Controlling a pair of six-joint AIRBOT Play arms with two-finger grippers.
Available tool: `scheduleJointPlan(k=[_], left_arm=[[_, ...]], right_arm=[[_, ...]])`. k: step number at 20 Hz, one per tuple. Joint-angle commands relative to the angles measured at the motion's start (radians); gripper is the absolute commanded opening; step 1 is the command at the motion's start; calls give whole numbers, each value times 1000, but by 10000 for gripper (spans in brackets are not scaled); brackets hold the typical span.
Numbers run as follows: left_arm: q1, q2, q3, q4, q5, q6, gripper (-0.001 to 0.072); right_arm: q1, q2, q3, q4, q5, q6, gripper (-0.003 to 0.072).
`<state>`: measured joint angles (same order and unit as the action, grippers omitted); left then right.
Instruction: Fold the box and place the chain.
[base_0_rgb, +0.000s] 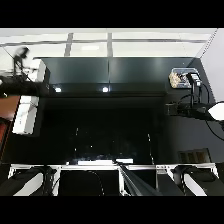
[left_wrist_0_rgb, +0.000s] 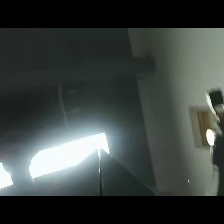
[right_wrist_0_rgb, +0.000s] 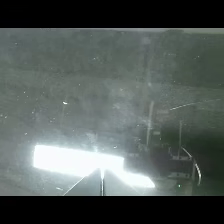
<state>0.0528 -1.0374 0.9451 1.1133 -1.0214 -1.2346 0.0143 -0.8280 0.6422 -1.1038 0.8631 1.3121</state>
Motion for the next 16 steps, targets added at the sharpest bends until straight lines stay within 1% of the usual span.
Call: scheduleJointPlan(k=[1, 3, 4, 6, 8, 16], left_arm=[[-140, 156, -235, 57, 196, -78, 20], [-148, 217, -315, 51, 245, -79, 21], [-142, 239, -340, 55, 261, -79, 21], [-117, 270, -364, 55, 258, -79, 21], [-106, 295, -378, 59, 255, -78, 21], [-108, 293, -378, 56, 250, -79, 22]], right_arm=[[0, 0, 0, -8, -8, 0, 20], [0, 0, 0, -8, -8, 0, 20], [0, 0, 0, -8, -8, 0, 20], [0, 0, 0, -8, -8, 0, 20], [0, 0, 0, -8, -8, 0, 20], [0, 0, 0, -8, -8, 0, 20]])
